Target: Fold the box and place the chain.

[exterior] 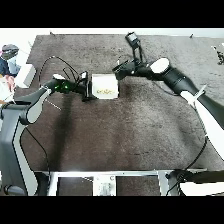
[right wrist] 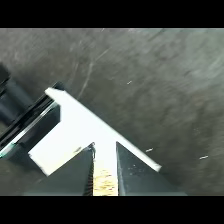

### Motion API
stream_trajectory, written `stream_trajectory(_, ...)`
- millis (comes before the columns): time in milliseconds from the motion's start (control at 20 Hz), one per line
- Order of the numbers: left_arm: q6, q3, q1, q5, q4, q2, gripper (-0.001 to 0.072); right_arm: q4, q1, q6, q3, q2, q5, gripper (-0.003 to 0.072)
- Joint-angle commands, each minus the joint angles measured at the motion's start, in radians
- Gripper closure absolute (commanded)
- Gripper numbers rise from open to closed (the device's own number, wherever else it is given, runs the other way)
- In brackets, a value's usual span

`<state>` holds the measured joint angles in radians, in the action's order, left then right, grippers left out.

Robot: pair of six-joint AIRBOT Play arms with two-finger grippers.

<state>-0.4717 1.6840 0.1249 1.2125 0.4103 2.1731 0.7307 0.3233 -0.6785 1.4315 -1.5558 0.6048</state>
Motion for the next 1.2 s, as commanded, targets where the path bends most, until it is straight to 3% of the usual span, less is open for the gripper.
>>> stream_trajectory(0, 0.0, 0.0, -0.001, 0.0, 0.0, 0.0, 0.0432, -0.056, -0.103, 0.073, 0.092, -0.017, 0.145, 0.0607)
stream_trajectory(200, 0.0, 0.0, -0.001, 0.0, 0.0, 0.0, 0.0432, -0.216, -0.205, 0.25, 0.228, -0.174, 0.37, 0.0606)
stream_trajectory(400, 0.0, 0.0, -0.001, 0.0, 0.0, 0.0, 0.0432, -0.287, -0.223, 0.377, 0.363, -0.35, 0.449, 0.0606)
stream_trajectory(550, 0.0, 0.0, -0.001, 0.0, 0.0, 0.0, 0.0432, -0.354, -0.223, 0.46, 0.385, -0.417, 0.525, 0.0606)
stream_trajectory(1150, 0.0, 0.0, -0.001, 0.0, 0.0, 0.0, 0.0432, -0.323, -0.167, 0.557, 0.384, -0.445, 0.55, 0.0605)
